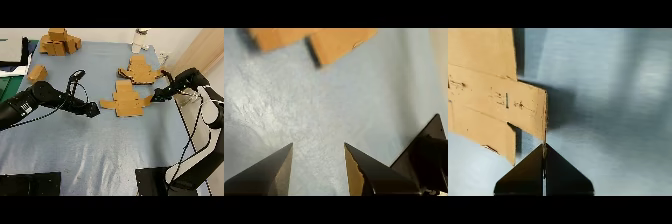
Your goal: Fold the box.
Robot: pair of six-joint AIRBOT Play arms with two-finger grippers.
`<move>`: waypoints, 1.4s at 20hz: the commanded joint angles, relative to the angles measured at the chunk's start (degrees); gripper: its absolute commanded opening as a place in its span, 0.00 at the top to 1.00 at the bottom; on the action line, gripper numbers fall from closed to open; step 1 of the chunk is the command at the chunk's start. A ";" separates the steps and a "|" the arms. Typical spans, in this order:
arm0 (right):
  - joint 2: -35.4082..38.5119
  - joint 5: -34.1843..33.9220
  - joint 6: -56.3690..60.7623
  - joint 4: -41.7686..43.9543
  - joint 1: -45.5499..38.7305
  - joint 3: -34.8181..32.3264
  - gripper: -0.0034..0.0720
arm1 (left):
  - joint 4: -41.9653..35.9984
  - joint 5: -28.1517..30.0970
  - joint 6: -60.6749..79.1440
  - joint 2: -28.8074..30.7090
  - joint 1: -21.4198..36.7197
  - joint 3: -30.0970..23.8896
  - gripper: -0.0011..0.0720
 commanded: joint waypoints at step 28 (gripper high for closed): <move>13.44 10.51 2.21 -0.61 19.26 -26.95 0.73 | -15.34 -19.91 19.04 1.36 14.01 1.20 0.09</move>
